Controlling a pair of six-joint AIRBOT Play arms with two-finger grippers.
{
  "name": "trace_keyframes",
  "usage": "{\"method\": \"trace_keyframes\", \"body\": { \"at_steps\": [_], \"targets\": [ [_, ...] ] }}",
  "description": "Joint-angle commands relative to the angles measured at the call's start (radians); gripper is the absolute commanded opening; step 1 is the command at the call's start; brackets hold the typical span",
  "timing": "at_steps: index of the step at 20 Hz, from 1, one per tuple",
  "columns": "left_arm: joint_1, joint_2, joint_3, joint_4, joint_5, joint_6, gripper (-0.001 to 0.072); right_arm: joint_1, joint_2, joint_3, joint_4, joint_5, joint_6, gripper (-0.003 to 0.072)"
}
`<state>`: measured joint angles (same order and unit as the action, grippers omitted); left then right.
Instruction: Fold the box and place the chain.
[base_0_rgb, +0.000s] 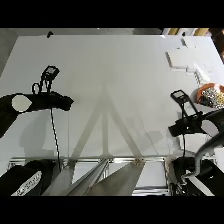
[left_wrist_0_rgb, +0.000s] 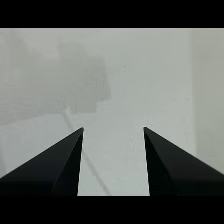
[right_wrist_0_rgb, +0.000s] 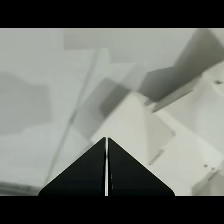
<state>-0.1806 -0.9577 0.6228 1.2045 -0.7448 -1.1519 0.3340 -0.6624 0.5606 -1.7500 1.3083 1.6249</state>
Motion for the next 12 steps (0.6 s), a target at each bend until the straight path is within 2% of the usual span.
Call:
{"method": "trace_keyframes", "body": {
  "at_steps": [1, 2, 4, 5, 8, 12],
  "targets": [
    [-0.001, 0.001, 0.000, 0.000, 0.000, 0.000, 0.0416, -0.127, -0.013, 0.013, -0.312, -0.050, 0.090, 0.0021],
    [-0.001, 0.001, 0.000, 0.000, 0.000, 0.000, 0.0416, -0.214, -0.021, 0.013, -0.350, -0.050, 0.061, 0.0073],
    [-0.001, 0.001, 0.000, 0.000, 0.000, 0.000, 0.0416, -0.417, -0.045, 0.013, -0.355, -0.061, -0.031, 0.0380],
    [-0.001, 0.001, 0.000, 0.000, 0.000, 0.000, 0.0416, -0.516, -0.061, 0.013, -0.344, -0.064, -0.047, 0.0461],
    [-0.001, 0.001, 0.000, 0.000, 0.000, 0.000, 0.0416, -0.696, -0.105, 0.013, -0.258, -0.081, -0.034, 0.0468],
    [-0.001, 0.001, 0.000, 0.000, 0.000, 0.000, 0.0416, -0.770, -0.162, 0.013, -0.270, -0.088, -0.034, 0.0478]
  ]
}}
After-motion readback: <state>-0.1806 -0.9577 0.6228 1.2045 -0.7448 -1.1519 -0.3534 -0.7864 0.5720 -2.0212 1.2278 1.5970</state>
